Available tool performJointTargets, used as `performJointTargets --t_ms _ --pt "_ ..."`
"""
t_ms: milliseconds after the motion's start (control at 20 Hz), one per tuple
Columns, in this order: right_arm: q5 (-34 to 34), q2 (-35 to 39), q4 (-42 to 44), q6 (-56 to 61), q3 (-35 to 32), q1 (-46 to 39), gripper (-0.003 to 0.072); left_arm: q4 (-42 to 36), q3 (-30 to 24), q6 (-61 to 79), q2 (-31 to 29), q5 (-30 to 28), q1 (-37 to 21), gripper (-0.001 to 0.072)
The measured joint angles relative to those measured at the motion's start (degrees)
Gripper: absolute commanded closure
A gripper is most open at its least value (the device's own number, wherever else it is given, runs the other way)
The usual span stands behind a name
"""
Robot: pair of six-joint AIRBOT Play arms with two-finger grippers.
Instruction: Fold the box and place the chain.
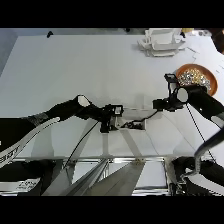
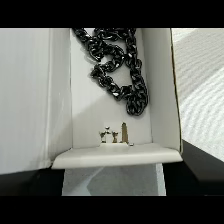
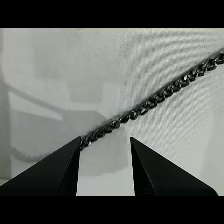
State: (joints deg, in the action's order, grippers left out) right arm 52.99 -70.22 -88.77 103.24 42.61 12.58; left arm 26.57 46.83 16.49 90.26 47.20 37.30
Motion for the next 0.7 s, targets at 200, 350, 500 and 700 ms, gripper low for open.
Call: performJointTargets --t_ms 200,350,500,700 --pt "-0.9 -2.8 -0.2 0.0 0.0 0.0 0.0456 0.0 0.0 0.0 0.0 0.0 0.0 0.0562" --pt "-1.4 -3.5 -0.4 0.0 0.0 0.0 0.0589 0.0 0.0 0.0 0.0 0.0 0.0 0.0562" --pt "-1.5 -3.8 -0.6 0.0 0.0 0.0 0.0591 0.0 0.0 0.0 0.0 0.0 0.0 0.0562" --pt "-0.6 -4.0 -0.5 -1.1 0.0 0.0 0.0672 0.0 0.0 0.0 0.0 0.0 0.0 0.0562"
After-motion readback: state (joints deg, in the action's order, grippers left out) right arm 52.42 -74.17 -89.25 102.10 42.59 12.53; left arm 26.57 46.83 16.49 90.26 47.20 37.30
